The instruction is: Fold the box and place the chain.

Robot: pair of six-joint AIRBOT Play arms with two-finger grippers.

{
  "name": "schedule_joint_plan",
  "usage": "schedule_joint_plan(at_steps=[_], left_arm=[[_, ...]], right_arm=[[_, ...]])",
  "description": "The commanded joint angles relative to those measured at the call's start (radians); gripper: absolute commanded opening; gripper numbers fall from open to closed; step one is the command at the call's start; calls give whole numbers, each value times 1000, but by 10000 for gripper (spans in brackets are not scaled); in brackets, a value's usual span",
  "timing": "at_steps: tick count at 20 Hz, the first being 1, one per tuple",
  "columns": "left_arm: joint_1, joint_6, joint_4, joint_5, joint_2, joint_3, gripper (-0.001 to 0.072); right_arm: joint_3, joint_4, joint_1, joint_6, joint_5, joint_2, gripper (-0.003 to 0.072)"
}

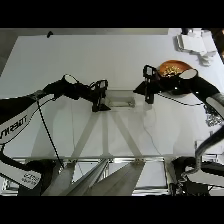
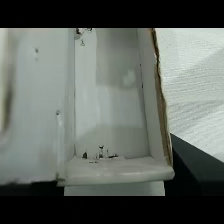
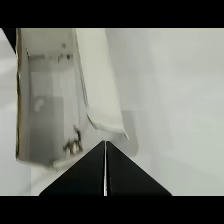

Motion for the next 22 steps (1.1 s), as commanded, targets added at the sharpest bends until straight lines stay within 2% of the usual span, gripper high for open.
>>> schedule_joint_plan(at_steps=[1, 3, 4, 5, 11, 12, 13, 16, 19, 22], left_arm=[[1, -2, -2, 0, 1, 0, 257], [1, -2, -2, 0, 1, 0, 257], [1, -2, -2, 0, 1, 0, 257], [1, -2, -1, 0, 1, 0, 257], [1, -2, -2, 0, 1, 0, 257], [1, -2, -2, 0, 1, 0, 257], [1, -2, -2, 0, 1, 0, 257], [1, -2, -2, 0, 1, 0, 257], [1, -2, -2, 0, 1, 0, 257], [1, -2, -2, 0, 1, 0, 257]], right_arm=[[-26, -151, -38, 14, 32, 11, 17], [-46, -168, -15, 14, 23, -5, 28], [-56, -169, 6, 13, 2, -18, 150], [-60, -170, 28, 10, -19, -31, 220], [-60, -145, 145, 10, -53, -73, 220], [-60, -131, 148, 10, -54, -73, 210], [-60, -113, 148, 10, -55, -73, 157], [-60, -102, 148, 11, -71, -73, 157], [-62, -171, 139, 29, -64, -56, 158], [-77, -257, 82, 121, -65, 18, 158]])
